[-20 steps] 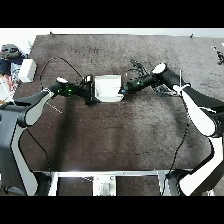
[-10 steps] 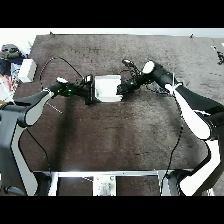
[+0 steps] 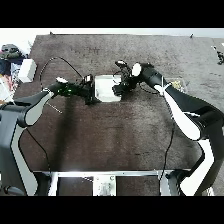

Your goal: Fold the box and place the chain.

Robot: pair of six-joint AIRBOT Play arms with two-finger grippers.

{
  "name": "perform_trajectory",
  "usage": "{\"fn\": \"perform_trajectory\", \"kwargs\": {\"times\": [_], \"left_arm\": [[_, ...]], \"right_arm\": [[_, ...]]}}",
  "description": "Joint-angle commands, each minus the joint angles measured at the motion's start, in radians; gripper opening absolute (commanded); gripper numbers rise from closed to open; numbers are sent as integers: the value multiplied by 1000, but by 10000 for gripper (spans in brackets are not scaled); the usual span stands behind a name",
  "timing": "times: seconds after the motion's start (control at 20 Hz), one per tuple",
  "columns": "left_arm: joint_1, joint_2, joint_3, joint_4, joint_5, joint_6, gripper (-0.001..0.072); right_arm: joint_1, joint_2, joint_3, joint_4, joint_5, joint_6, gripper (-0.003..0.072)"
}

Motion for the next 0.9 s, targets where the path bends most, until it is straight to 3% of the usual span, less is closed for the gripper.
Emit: {"fn": "perform_trajectory", "kwargs": {"times": [0.0, 0.4, 0.45, 0.85], "left_arm": [[0, 0, 0, 0, 0, 1, 163], [0, 0, 0, 0, 0, 1, 163], [0, 0, 0, 0, 0, 1, 163], [0, 0, 0, 0, 0, 1, 163]], "right_arm": [[42, -43, 80, -164, 55, 158, 422], [86, -106, 154, -332, 105, 377, 417], [86, -106, 154, -345, 108, 404, 363], [98, -114, 154, -349, 101, 479, 338]]}}
